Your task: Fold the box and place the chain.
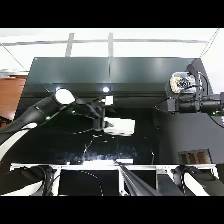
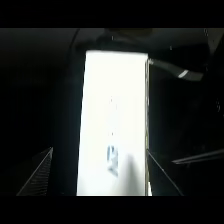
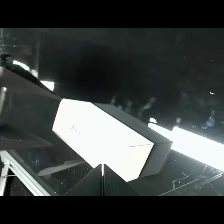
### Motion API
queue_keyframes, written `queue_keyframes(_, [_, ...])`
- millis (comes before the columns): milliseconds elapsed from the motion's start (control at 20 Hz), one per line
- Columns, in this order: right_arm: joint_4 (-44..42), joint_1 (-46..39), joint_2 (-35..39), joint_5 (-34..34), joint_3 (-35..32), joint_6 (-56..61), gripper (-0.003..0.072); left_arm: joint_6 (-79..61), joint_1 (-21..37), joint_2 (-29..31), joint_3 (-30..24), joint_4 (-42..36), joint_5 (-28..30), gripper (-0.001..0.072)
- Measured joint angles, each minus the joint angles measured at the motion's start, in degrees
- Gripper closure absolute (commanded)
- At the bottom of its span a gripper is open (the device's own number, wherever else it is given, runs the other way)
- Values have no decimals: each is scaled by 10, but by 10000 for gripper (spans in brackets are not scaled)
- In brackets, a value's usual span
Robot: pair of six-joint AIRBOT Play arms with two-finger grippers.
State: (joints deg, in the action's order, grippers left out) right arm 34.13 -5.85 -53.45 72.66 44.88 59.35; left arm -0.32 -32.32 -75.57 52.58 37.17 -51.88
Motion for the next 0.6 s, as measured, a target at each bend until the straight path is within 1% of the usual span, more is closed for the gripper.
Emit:
queue_keyframes(150, [3, -1, 0, 0, 0, -4, 673, 35, -37, -51, 51, 13, 5, 5])
queue_keyframes(300, [4, -1, 0, 2, 0, -11, 674, 90, -50, -93, 89, 40, -9, 5])
queue_keyframes(600, [4, -1, 0, 2, 0, -30, 673, 132, -57, -121, 111, 66, -47, 5])
